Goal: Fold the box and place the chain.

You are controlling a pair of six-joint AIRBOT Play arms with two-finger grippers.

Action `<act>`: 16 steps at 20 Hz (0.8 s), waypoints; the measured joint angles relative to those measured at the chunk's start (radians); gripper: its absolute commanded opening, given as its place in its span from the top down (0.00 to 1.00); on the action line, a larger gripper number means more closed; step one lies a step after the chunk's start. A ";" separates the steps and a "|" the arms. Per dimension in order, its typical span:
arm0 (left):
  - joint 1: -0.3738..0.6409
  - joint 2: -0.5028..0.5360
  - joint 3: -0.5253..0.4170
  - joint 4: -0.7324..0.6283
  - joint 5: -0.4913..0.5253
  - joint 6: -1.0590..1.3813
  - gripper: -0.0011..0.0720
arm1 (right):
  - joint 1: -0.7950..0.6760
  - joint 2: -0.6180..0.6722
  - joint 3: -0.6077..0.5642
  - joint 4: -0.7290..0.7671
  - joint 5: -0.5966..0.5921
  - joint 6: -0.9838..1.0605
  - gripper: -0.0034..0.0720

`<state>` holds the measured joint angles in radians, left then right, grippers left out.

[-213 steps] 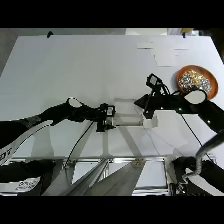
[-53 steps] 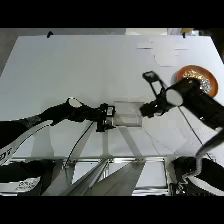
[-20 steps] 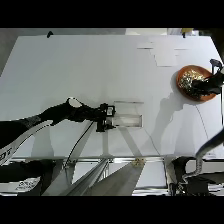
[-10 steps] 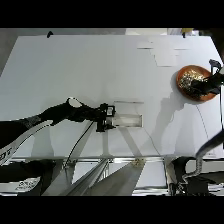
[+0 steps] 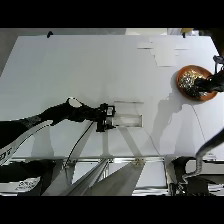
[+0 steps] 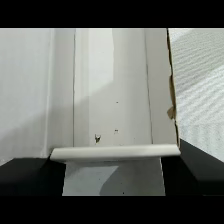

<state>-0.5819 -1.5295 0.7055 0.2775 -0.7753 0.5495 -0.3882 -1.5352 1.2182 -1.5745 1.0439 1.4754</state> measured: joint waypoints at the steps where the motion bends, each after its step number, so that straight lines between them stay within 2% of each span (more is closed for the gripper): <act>1: 0.000 0.000 0.000 0.000 0.000 0.000 0.97 | 0.000 0.010 0.000 0.000 0.010 -0.010 0.94; 5: 0.000 0.000 0.000 0.000 0.000 0.000 0.97 | 0.000 0.113 0.000 0.008 0.060 -0.054 0.94; 8: 0.000 0.000 0.000 0.000 0.000 0.000 0.97 | 0.000 0.261 0.000 0.051 0.105 -0.090 0.94; 16: 0.000 0.000 0.000 0.000 0.000 0.000 0.97 | 0.001 0.637 0.000 0.314 0.257 -0.176 0.94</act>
